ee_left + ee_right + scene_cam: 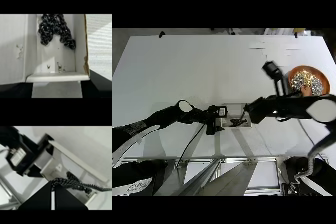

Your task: Fold the box and place the chain.

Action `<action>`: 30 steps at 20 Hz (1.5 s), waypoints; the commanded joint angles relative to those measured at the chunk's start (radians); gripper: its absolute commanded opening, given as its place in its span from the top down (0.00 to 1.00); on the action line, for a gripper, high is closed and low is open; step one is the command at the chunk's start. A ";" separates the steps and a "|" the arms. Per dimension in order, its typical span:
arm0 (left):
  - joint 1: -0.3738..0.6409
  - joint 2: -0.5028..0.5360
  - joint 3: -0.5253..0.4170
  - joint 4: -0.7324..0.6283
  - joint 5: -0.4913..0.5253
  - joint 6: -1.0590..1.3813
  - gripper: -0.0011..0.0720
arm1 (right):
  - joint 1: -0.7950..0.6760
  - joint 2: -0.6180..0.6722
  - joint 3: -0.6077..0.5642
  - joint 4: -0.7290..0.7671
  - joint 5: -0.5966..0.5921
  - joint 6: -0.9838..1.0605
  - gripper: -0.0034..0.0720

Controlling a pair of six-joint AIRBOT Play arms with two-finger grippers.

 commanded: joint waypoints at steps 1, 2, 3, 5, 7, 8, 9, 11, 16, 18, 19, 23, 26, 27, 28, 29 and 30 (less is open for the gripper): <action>0.001 0.001 0.000 0.000 0.000 0.000 0.70 | 0.056 -0.096 -0.084 -0.016 -0.054 -0.045 0.93; 0.001 0.001 0.000 0.000 0.000 0.000 0.70 | 0.079 -0.129 -0.084 -0.016 -0.056 -0.052 0.93; 0.000 0.001 0.000 0.000 0.000 0.000 0.70 | 0.098 -0.156 -0.084 -0.016 -0.065 -0.052 0.93; 0.001 0.001 0.000 0.000 0.000 0.000 0.70 | 0.108 -0.179 -0.084 -0.013 -0.078 -0.052 0.93; 0.000 0.001 0.000 0.000 0.000 0.000 0.70 | 0.097 -0.174 -0.076 -0.014 -0.068 -0.052 0.91; 0.001 0.001 0.000 0.000 0.000 0.000 0.70 | 0.085 -0.172 -0.060 -0.014 -0.045 -0.052 0.81; 0.001 0.001 0.000 0.000 0.000 0.000 0.70 | 0.063 -0.169 -0.029 -0.016 -0.010 -0.054 0.70; 0.001 0.001 0.000 0.000 0.000 0.000 0.70 | -0.007 -0.163 0.063 -0.020 0.066 -0.084 0.62; 0.001 0.001 0.000 0.000 0.000 0.000 0.70 | -0.283 -0.159 0.257 -0.097 0.084 -0.091 0.85; 0.001 0.001 0.000 0.000 0.000 0.000 0.70 | -0.399 -0.179 0.257 -0.188 0.098 -0.045 0.91; 0.001 0.001 0.000 0.000 0.000 0.000 0.70 | -0.456 -0.205 0.257 -0.245 0.121 -0.002 0.91; 0.001 0.001 0.000 0.000 0.000 0.000 0.70 | -0.617 -0.356 0.216 -0.309 0.160 0.099 0.92; 0.001 0.001 0.000 0.000 0.000 0.000 0.70 | -0.643 -0.432 0.166 -0.323 0.091 0.130 0.48; 0.001 0.001 0.000 0.000 0.000 0.000 0.70 | -0.643 -0.450 0.151 -0.326 0.070 0.136 0.49; 0.000 0.001 0.000 0.000 0.000 0.000 0.70 | -0.643 -0.463 0.137 -0.328 0.047 0.150 0.50; 0.001 0.001 0.000 0.000 0.000 0.000 0.70 | -0.643 -0.475 0.121 -0.334 0.020 0.182 0.50; 0.001 0.001 0.000 0.000 0.000 0.000 0.70 | -0.643 -0.483 0.107 -0.336 -0.007 0.205 0.51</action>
